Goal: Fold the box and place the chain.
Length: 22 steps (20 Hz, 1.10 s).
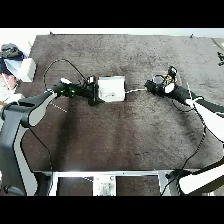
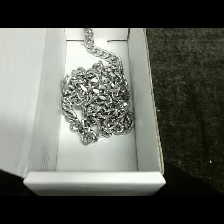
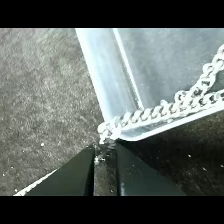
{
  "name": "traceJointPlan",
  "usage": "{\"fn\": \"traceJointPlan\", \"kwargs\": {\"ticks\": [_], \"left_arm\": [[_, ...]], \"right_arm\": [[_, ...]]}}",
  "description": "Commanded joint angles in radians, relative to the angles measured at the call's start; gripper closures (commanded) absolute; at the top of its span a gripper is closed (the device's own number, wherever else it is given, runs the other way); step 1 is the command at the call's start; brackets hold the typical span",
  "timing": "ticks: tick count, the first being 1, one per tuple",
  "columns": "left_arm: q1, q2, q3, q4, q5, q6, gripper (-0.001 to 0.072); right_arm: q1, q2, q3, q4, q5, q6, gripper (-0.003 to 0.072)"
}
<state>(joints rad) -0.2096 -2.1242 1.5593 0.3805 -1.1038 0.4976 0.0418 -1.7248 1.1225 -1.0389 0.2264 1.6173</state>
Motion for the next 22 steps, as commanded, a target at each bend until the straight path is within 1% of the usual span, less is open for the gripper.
{"fn": "traceJointPlan", "kwargs": {"ticks": [1, 3, 5, 10, 13, 16, 18, 20, 22], "left_arm": [[0.001, 0.0, 0.001, 0.0, 0.0, 0.0, 0.0354], [0.001, 0.0, 0.001, 0.0, 0.0, 0.0, 0.0354], [0.001, 0.0, 0.001, 0.0, 0.0, 0.0, 0.0354], [0.001, 0.0, 0.001, 0.0, 0.0, 0.0, 0.0354], [0.001, 0.0, 0.001, 0.0, 0.0, 0.0, 0.0354], [0.001, 0.0, 0.001, 0.0, 0.0, 0.0, 0.0354], [0.001, 0.0, 0.001, 0.0, 0.0, 0.0, 0.0354], [0.001, 0.0, 0.001, 0.0, 0.0, 0.0, 0.0354], [0.001, 0.0, 0.001, 0.0, 0.0, 0.0, 0.0354]], "right_arm": [[0.001, -0.009, 0.001, 0.031, -0.026, 0.0, 0.0672], [0.003, 0.003, 0.002, 0.03, -0.031, -0.001, 0.0676], [0.026, 0.055, 0.002, 0.03, 0.005, -0.04, 0.0676], [0.149, 0.308, 0.002, 0.029, 0.138, -0.172, 0.0676], [0.233, 0.439, 0.002, 0.03, 0.132, -0.235, 0.0677], [0.293, 0.513, 0.002, 0.031, 0.089, -0.237, 0.0676], [0.335, 0.524, 0.008, 0.046, 0.032, -0.237, 0.0676], [0.381, 0.521, 0.028, 0.048, 0.014, -0.238, 0.0677], [0.43, 0.51, 0.036, 0.007, -0.028, -0.238, 0.0677]]}}
